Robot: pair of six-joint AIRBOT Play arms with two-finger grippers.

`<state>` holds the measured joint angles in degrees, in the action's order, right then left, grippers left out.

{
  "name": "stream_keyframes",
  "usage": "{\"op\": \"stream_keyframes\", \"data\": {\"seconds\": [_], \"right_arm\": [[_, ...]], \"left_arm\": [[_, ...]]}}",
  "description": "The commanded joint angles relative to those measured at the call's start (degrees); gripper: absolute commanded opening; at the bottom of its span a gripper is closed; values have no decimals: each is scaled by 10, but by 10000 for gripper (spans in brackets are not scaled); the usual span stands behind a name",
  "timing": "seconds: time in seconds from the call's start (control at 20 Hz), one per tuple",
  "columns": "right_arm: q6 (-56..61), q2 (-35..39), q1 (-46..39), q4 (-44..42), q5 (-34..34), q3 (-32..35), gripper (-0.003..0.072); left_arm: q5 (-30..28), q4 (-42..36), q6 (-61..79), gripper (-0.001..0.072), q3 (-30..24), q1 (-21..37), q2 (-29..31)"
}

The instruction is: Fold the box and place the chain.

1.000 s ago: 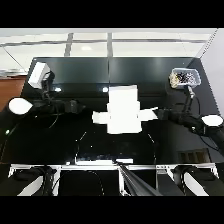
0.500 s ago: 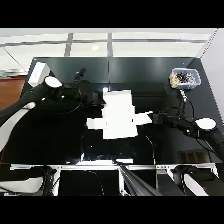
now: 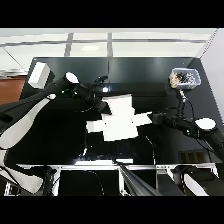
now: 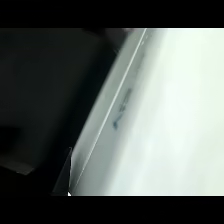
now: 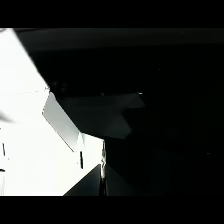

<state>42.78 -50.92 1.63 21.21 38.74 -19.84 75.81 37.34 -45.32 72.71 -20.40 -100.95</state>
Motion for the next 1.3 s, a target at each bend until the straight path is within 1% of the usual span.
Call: {"op": "stream_keyframes", "data": {"seconds": [0.0,0.05,0.1,0.15,0.25,0.3,0.35,0.4,0.45,0.5,0.55,0.65,0.7,0.75,0.8,0.85,0.9,0.95,1.0,1.1,1.15,1.25], "right_arm": [[0,0,0,0,0,0,15],[0,0,0,0,0,0,15],[0,0,0,0,0,0,15],[0,0,0,0,0,0,15],[0,0,0,0,0,0,15],[0,0,0,0,0,0,15],[0,0,0,1,0,0,15],[0,0,0,1,0,0,30],[0,1,0,4,0,-1,266],[0,3,-5,17,3,-6,626],[0,6,-15,46,26,-20,683],[0,14,-45,127,94,-70,682],[0,17,-61,174,130,-97,682],[0,19,-70,222,151,-121,682],[0,19,-76,269,158,-139,682],[0,19,-76,304,152,-149,682],[0,19,-76,322,144,-152,682],[0,19,-76,322,134,-152,682],[2,19,-76,307,118,-152,682],[-4,18,-75,255,106,-151,682],[-31,18,-68,248,107,-151,682],[-144,17,-44,254,132,-146,682]], "left_arm": [[40,12,71,291,9,1,-7],[39,13,79,212,9,2,-7],[37,14,79,211,9,2,-7],[38,15,81,153,9,2,-7],[37,17,83,87,9,2,-7],[37,27,83,25,11,2,-7],[39,31,83,25,12,2,-7],[40,34,83,24,15,2,-7],[40,40,82,23,21,2,-6],[40,47,75,23,27,2,-4],[40,53,71,21,30,2,2],[42,70,54,19,30,0,26],[43,69,47,19,20,-6,47],[29,62,63,18,-2,-14,72],[5,49,110,19,-40,-28,104],[-44,43,144,19,-83,-42,134],[-112,42,170,21,-128,-55,161],[-162,43,209,23,-162,-63,176],[-182,45,265,22,-177,-68,178],[-186,62,342,22,-183,-78,168],[-202,61,349,22,-183,-81,165],[-234,52,366,24,-183,-84,157]]}}
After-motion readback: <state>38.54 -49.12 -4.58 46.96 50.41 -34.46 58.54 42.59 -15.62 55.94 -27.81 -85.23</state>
